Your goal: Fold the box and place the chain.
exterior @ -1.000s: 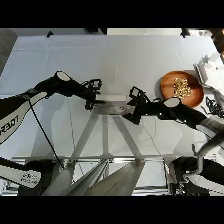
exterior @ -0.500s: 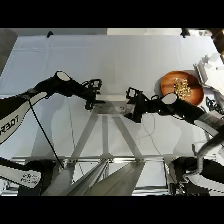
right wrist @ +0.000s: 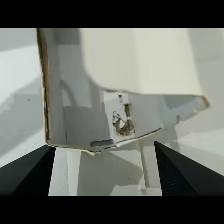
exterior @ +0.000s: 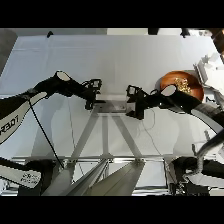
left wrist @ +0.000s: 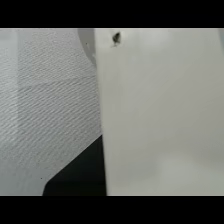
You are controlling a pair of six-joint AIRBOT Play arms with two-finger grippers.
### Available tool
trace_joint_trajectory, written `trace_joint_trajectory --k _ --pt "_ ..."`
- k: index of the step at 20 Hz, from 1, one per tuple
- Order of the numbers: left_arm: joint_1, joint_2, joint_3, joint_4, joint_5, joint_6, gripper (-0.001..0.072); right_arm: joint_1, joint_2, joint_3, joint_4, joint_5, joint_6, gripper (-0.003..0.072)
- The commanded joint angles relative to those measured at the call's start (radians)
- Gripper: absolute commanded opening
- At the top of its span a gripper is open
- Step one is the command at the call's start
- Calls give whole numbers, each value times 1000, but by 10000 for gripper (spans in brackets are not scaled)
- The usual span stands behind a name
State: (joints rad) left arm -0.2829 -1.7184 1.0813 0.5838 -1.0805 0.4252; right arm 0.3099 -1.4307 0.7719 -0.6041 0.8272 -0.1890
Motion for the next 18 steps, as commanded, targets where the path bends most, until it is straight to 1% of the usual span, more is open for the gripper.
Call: trace_joint_trajectory --k 1,4,9,14,18 --pt "1 -1 1 0 -1 0 13 -7 -26 19 23 72 -93 698" --pt "1 -1 1 0 -1 0 13 -8 -54 43 44 87 -130 698" --pt "1 -1 1 1 -1 0 13 -22 -92 72 63 166 -130 698" --pt "1 -1 1 1 -1 0 13 -22 -164 72 77 164 -132 696" --pt "1 -1 1 1 -1 0 13 -16 -170 71 116 146 -135 695"
